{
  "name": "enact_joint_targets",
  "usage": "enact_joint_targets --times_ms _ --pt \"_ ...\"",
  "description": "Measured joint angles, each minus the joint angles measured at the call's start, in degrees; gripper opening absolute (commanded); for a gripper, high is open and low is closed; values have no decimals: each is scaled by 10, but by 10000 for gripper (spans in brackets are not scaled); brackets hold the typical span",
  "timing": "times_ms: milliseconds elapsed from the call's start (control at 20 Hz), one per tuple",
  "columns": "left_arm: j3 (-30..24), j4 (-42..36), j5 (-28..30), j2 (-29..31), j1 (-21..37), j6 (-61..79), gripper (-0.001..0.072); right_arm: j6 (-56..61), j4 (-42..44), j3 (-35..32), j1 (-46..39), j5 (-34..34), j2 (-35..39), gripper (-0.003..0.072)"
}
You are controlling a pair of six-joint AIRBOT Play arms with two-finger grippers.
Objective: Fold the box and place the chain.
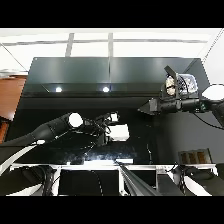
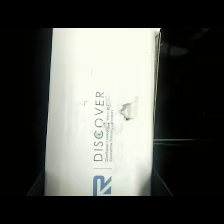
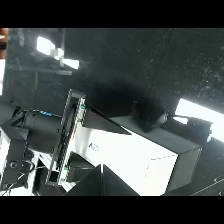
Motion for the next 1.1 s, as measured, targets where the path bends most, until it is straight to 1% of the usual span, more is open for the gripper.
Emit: enact_joint_targets --times_ms 150,250,350,500,550,700,850,950,1100 --pt "16 15 -11 1 24 -31 427 0 0 0 0 0 0 23" --pt "33 42 -28 1 56 -63 428 0 0 0 0 0 0 24" --pt "54 71 -46 1 101 -90 428 0 0 0 0 0 0 23" --pt "90 98 -54 0 189 -116 429 0 0 0 0 0 0 23" --pt "104 101 -49 -2 222 -126 429 0 0 0 0 0 0 24" --pt "151 111 -9 -15 333 -161 429 0 0 0 0 -1 0 24" --pt "214 113 13 -50 441 -184 429 0 1 0 0 -4 0 24" --pt "265 115 17 -86 499 -195 429 0 3 0 1 -8 0 24" --pt "351 114 17 -153 563 -222 429 0 4 0 5 -11 0 24"
